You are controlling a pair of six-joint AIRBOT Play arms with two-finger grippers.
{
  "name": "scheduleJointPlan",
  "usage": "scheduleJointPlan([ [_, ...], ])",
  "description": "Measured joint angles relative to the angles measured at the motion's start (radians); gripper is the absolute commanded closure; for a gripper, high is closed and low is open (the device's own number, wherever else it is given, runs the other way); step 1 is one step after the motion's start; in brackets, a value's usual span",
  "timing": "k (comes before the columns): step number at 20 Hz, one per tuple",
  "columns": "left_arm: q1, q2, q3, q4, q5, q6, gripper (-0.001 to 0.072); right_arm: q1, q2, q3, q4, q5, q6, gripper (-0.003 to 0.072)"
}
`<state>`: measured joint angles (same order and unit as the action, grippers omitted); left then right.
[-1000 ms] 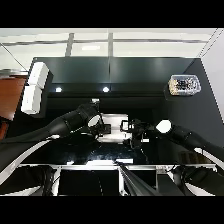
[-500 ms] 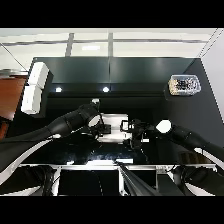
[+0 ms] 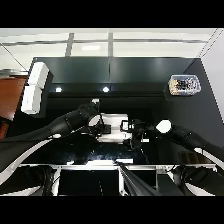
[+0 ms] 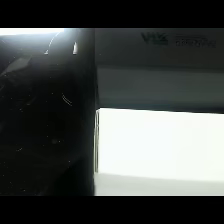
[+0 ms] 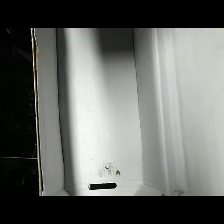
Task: Fold the box and place the chain.
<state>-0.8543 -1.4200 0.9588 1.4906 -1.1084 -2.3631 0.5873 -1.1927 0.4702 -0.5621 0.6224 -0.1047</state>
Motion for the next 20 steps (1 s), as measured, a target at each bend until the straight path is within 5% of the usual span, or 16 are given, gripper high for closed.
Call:
scheduleJointPlan([
  [3, 0.000, -0.004, 0.001, -0.003, -0.007, -0.001, 0.0638, 0.000, 0.000, 0.000, 0.000, -0.001, 0.000, 0.0217],
  [5, 0.000, -0.008, 0.000, -0.010, -0.016, -0.006, 0.0461, 0.000, 0.000, 0.000, 0.001, -0.002, 0.002, 0.0217],
  [20, 0.032, 0.001, 0.016, 0.006, -0.043, -0.027, 0.0472, 0.000, 0.000, 0.000, 0.001, -0.004, 0.003, 0.0217],
])
